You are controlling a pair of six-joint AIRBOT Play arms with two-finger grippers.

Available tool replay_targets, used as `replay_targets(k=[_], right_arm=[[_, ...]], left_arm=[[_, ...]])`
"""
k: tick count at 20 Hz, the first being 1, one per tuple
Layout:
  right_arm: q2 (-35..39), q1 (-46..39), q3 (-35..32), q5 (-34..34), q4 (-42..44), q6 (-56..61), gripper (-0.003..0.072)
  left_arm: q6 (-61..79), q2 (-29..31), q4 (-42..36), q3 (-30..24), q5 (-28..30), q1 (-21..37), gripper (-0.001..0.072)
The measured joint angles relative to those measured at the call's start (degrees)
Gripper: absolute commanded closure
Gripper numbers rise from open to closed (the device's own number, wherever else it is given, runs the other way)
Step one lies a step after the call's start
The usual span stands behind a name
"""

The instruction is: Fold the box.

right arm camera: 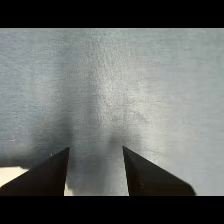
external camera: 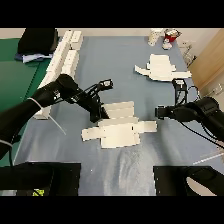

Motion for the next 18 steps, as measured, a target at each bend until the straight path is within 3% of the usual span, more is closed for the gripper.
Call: replay_targets(k=[4, 8, 14, 18], right_arm=[[0.0, 0.0, 0.0, 1.22, -0.02, 0.0, 0.0172], [0.0, 0.0, 0.0, 2.05, -0.11, -0.02, 0.0172], [0.0, 0.0, 0.0, 2.4, 0.09, 0.0, 0.0172], [0.0, 0.0, 0.0, 2.38, 0.44, -0.02, 0.0172]], left_arm=[[-0.76, -3.37, -2.19, 2.58, -5.88, 1.68, 0.0694], [-1.01, -4.87, -2.84, 3.23, -6.1, -0.55, 0.0696], [-1.14, -4.24, -3.04, 1.38, 4.44, -5.97, 0.07], [-0.7, 1.27, -2.34, -4.04, 12.07, -9.66, 0.07]])
